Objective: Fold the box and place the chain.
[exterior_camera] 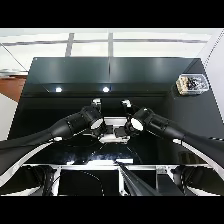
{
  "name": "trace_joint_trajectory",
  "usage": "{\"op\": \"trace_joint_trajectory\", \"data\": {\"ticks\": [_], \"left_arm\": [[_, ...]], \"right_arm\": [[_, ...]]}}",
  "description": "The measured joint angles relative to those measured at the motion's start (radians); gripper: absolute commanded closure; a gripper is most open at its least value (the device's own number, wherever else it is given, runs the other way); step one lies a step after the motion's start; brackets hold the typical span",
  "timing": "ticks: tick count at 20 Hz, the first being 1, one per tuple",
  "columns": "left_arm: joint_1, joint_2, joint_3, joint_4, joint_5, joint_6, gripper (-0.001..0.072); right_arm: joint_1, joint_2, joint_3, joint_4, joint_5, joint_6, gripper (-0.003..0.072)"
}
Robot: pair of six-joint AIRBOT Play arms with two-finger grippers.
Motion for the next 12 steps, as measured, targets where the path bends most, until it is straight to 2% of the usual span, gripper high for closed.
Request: {"op": "trace_joint_trajectory", "data": {"ticks": [12], "left_arm": [[0.000,0.000,0.000,0.000,0.001,0.000,0.0682]], "right_arm": [[-0.014,0.001,0.014,-0.052,0.008,0.079,0.0390]]}}
